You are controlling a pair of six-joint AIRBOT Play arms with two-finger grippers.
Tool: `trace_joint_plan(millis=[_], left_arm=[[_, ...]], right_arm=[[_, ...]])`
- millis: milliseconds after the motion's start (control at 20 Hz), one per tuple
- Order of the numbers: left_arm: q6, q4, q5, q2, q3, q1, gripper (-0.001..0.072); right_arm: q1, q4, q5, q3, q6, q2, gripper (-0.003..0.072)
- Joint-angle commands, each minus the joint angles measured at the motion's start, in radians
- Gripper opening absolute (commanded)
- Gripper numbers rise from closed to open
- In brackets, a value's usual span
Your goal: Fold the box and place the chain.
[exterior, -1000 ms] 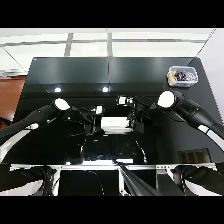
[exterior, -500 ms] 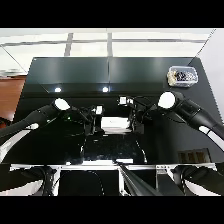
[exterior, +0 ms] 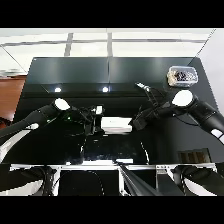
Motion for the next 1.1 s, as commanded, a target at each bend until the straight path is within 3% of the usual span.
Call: trace_joint_plan(millis=[0,300,750,900,1050], left_arm=[[0.0,0.0,0.0,-0.001,0.0,0.0,0.0467],[-0.002,0.0,0.002,-0.001,0.0,0.0,0.0467],[-0.003,0.0,0.003,-0.001,0.0,0.0,0.0468],[-0.003,0.0,0.003,-0.001,0.0,0.0,0.0468],[-0.003,-0.01,0.003,-0.001,0.0,0.0,0.0467]], right_arm=[[0.01,0.278,-0.124,-0.088,0.052,-0.018,0.0013],[0.058,0.33,-0.218,-0.097,0.052,-0.132,0.0014],[0.058,0.259,-0.219,-0.097,0.051,-0.191,0.0014],[0.05,0.282,-0.164,-0.093,-0.021,-0.171,0.0014],[-0.024,0.198,-0.007,-0.046,-0.029,-0.079,0.0014]])
